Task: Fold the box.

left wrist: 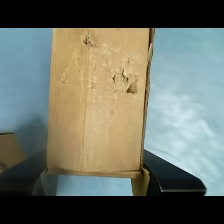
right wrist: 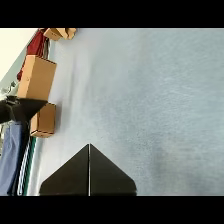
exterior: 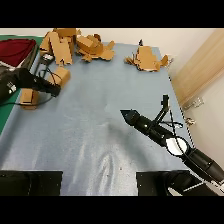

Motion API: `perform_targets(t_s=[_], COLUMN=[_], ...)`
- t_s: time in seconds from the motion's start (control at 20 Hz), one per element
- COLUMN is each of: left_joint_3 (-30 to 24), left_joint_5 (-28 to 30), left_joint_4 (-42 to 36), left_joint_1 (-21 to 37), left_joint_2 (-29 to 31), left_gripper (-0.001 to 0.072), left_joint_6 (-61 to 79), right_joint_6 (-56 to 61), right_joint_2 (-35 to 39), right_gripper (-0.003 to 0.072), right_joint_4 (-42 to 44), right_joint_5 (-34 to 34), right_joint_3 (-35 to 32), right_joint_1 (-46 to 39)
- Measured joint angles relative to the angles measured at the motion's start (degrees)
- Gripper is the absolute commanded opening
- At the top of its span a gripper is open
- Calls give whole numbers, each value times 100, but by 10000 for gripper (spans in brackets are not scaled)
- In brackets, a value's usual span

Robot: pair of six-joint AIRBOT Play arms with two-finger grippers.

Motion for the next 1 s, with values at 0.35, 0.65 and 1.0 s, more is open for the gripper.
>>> perform_targets(t_s=[0.35, 0.65, 1.0], left_joint_3=[1722, 2437, 2787], left_joint_5=[-66, -96, -516], left_joint_4=[144, 162, 118], left_joint_1=[935, 1473, 1814], left_joint_2=[-1633, -2483, -2660], left_gripper=[597, 709, 709], left_joint_6=[-267, -463, -820], right_joint_6=[-2, -2, -2], right_joint_2=[-11, -15, -15], right_gripper=[3, 3, 3], right_joint_4=[-234, -317, -343], right_joint_5=[-76, -166, -175], right_joint_3=[0, 0, 0], right_joint_1=[-35, -109, -358])
